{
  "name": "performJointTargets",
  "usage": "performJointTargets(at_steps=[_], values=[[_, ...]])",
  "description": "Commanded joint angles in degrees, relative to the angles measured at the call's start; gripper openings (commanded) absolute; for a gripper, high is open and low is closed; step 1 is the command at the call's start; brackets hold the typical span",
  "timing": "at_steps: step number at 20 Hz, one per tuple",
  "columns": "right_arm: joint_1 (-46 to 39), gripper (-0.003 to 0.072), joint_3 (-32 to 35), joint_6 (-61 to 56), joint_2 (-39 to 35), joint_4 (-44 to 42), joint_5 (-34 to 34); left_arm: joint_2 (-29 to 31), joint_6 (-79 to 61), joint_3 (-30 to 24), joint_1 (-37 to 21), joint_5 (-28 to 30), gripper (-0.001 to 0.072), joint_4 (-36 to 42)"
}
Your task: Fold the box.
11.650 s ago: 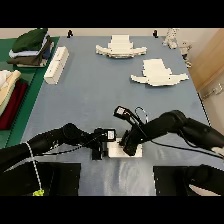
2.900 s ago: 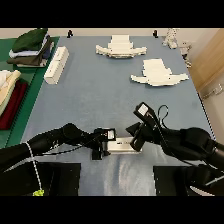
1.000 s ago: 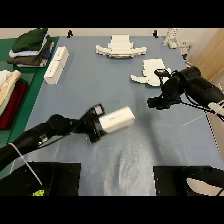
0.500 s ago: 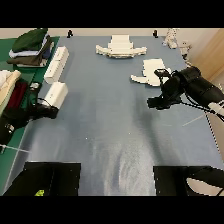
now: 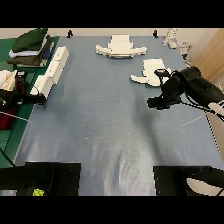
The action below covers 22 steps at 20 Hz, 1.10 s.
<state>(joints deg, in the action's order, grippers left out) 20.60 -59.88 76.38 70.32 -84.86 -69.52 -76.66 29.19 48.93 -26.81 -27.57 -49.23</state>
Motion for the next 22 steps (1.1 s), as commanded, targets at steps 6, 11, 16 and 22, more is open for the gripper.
performJointTargets(at_steps=[6, 11, 16, 22], values=[[0.0, 0.0016, 0.0, 0.0, 0.0, 0.0, 0.0, -16.9, 1.2, 16.3, 5.6, -0.9, 0.0439, 1.2], [0.0, 0.0016, 0.0, 0.0, 0.0, 0.0, 0.0, -21.1, 3.8, 23.5, 6.1, -1.5, 0.0439, 1.2], [0.0, 0.0016, 0.0, 0.0, 0.0, 0.0, 0.0, -21.7, 2.1, 23.6, 6.1, -1.0, 0.0439, 1.3], [0.0, 0.0016, 0.0, 0.0, 0.0, 0.0, 0.0, -21.7, 2.8, 23.6, 6.1, -0.7, 0.0439, 1.5]])
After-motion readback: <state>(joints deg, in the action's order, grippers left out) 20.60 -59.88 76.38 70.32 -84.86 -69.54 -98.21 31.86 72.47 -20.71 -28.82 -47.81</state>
